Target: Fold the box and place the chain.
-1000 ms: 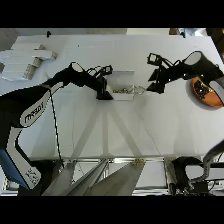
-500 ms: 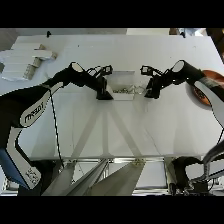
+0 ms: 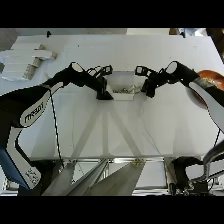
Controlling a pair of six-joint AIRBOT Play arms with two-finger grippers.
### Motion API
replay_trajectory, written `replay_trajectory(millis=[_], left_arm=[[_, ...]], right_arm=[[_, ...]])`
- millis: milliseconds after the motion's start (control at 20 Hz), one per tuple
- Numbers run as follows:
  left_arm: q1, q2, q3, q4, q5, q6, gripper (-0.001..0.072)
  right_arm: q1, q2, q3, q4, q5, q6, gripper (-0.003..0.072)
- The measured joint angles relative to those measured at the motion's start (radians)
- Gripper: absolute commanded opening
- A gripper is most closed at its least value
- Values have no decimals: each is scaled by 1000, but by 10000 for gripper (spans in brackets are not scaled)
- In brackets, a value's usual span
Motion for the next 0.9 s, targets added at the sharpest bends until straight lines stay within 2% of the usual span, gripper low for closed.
replay_trajectory(millis=[300, 900], left_arm=[[0, 0, 0, 0, 0, 0, 533], [0, 0, 0, 0, 0, 0, 533]], right_arm=[[5, 33, -2, -9, 37, 54, 12], [39, 258, -1, 81, 61, 161, 12]])
